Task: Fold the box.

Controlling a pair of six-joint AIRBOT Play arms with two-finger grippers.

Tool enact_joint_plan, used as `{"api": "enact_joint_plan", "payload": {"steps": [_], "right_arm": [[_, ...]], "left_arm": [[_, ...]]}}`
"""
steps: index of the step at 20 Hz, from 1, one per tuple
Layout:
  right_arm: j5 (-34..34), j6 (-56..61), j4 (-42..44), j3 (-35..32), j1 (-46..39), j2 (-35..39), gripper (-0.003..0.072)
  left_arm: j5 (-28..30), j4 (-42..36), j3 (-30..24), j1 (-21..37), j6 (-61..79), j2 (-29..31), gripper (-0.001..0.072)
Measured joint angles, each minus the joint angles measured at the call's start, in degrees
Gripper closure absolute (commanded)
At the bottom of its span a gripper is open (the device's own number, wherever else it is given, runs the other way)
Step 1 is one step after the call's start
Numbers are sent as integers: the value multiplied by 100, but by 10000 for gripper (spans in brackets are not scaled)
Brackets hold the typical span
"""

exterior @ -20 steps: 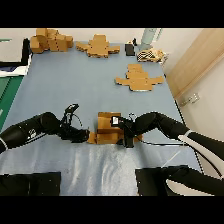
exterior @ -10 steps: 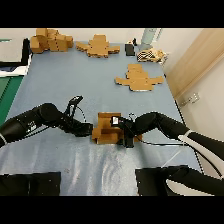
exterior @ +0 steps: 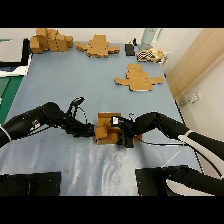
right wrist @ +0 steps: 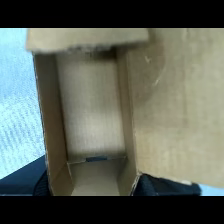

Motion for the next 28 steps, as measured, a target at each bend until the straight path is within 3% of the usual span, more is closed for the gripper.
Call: {"api": "enact_joint_plan", "payload": {"steps": [6, 8, 22, 28], "right_arm": [[0, 0, -2, 2, 0, 0, 248], [0, 0, 0, 0, 0, 0, 248], [0, 0, 0, 2, 0, 0, 248], [0, 0, -2, 0, 0, 0, 248]], "left_arm": [[-199, -68, 20, 223, 70, -7, 357], [-284, -236, 26, 262, 221, -7, 281], [-382, -850, 26, 293, 629, -214, 282], [-192, -721, 52, 57, 44, -254, 281]]}}
